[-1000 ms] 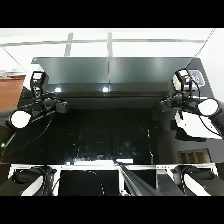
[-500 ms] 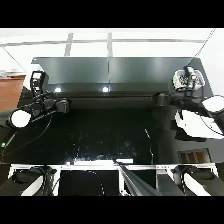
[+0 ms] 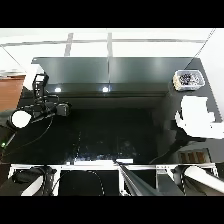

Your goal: Fold the box and place the chain.

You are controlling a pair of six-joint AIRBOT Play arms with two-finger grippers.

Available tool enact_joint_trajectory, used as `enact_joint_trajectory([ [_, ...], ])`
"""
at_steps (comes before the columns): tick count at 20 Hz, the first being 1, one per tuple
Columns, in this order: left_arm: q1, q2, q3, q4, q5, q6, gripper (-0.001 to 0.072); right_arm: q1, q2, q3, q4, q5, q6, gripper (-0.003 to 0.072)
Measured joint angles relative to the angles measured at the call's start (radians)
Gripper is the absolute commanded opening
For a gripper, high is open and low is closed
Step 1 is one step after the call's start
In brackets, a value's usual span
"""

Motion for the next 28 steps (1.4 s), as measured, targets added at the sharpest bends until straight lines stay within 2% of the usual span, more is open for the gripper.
enact_joint_trajectory([
  [3, 0.0, 0.0, 0.0, 0.002, -0.003, 0.0, 0.0703, -0.123, -0.206, 0.165, 0.082, 0.174, -0.151, 0.072],
  [5, 0.0, 0.0, 0.0, 0.002, -0.005, -0.004, 0.0703, -0.145, -0.308, 0.224, 0.116, 0.291, -0.273, 0.072],
  [7, 0.0, 0.0, 0.0, 0.001, -0.005, -0.003, 0.0703, -0.143, -0.372, 0.256, 0.127, 0.351, -0.378, 0.0719],
  [8, -0.001, 0.0, 0.0, -0.001, -0.005, -0.003, 0.0703, -0.138, -0.389, 0.265, 0.126, 0.368, -0.415, 0.0597],
  [9, -0.001, 0.0, 0.0, -0.002, -0.005, -0.003, 0.0703, -0.13, -0.403, 0.272, 0.119, 0.375, -0.445, 0.0539],
  [10, -0.001, 0.0, 0.0, -0.002, -0.005, -0.003, 0.0703, -0.122, -0.414, 0.277, 0.113, 0.378, -0.468, 0.0391],
  [11, -0.001, 0.0, 0.0, -0.003, -0.005, -0.003, 0.0703, -0.114, -0.42, 0.28, 0.104, 0.384, -0.486, 0.0208],
  [12, -0.001, 0.0, 0.0, -0.004, -0.006, -0.003, 0.0703, -0.106, -0.426, 0.283, 0.099, 0.387, -0.497, 0.0127],
  [13, -0.001, 0.0, 0.0, -0.005, -0.005, -0.004, 0.0703, -0.1, -0.429, 0.285, 0.092, 0.397, -0.509, 0.0015],
  [17, -0.001, 0.0, 0.0, -0.005, -0.005, -0.003, 0.0703, -0.073, -0.401, 0.284, 0.106, 0.469, -0.508, 0.0013],
  [21, -0.001, 0.0, 0.0, -0.006, -0.005, -0.003, 0.0703, -0.021, -0.248, 0.205, 0.198, 0.478, -0.49, 0.0014],
  [25, -0.001, -0.004, 0.0, -0.006, -0.008, -0.003, 0.0702, 0.095, -0.011, 0.005, 0.393, 0.406, -0.472, 0.0013],
  [28, -0.001, -0.018, 0.0, -0.013, -0.009, -0.003, 0.0702, 0.248, 0.195, -0.212, 0.525, 0.292, -0.466, 0.0013],
])
